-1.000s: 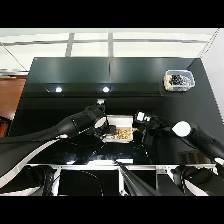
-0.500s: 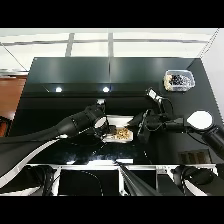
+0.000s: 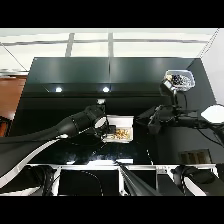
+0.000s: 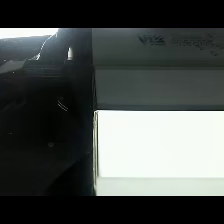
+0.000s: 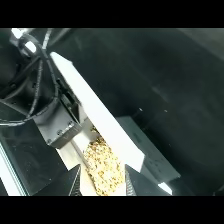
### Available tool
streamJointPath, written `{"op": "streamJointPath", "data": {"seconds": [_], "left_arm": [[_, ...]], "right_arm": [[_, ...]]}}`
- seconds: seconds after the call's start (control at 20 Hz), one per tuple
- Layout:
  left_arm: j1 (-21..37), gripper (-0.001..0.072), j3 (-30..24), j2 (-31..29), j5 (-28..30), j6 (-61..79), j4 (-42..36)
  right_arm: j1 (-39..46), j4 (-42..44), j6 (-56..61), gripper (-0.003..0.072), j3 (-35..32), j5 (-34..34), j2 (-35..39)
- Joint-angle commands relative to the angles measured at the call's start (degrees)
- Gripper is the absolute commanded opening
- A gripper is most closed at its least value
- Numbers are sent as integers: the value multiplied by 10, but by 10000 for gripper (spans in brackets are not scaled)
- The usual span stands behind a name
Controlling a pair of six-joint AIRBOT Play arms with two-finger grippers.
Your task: Fold the box and place the chain.
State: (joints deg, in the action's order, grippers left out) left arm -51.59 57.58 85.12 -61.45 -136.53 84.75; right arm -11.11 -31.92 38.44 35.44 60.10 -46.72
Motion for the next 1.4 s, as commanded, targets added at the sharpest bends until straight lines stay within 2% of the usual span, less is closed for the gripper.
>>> {"op": "streamJointPath", "data": {"seconds": [0.0, 0.1, 0.15, 0.2, 0.25, 0.3, 0.6, 0.75, 0.9, 1.0, 1.1, 1.2, 1.25, 1.35], "left_arm": [[0, 32, 0, 5, 1, 18, 2], [2, 32, 0, 5, -6, 11, 1], [2, 72, 0, 3, -8, 10, 1], [2, 304, 1, 0, -8, 10, 2], [1, 460, 4, -5, -10, 9, 5], [0, 501, 9, -13, -17, 10, 13], [-15, 513, 12, -141, -62, 60, 109], [12, 514, 2, -217, -104, 134, 128], [73, 514, -49, -300, -105, 181, 116], [117, 513, -105, -367, -62, 187, 96], [162, 513, -186, -442, 43, 231, 39], [203, 513, -268, -489, 132, 334, -58], [214, 513, -297, -496, 150, 415, -106], [218, 515, -331, -482, 150, 598, -184]], "right_arm": [[42, -1, 3, 328, 3, 48, 4], [42, -1, 3, 329, 3, 60, 4], [42, -1, 3, 328, 3, 66, 4], [42, -1, 3, 328, 3, 68, 4], [42, -1, 3, 329, 3, 68, 4], [42, -1, 3, 329, 3, 68, 4], [42, -3, 3, 329, 3, 68, 4], [42, -3, 3, 328, 3, 68, 4], [42, -4, 3, 329, 3, 68, 4], [42, -6, 3, 329, 3, 67, 4], [42, -8, 3, 329, 3, 63, 4], [42, -13, 3, 329, 3, 64, 4], [42, -14, 3, 329, 3, 66, 4], [42, -17, 3, 329, 3, 66, 4]]}}
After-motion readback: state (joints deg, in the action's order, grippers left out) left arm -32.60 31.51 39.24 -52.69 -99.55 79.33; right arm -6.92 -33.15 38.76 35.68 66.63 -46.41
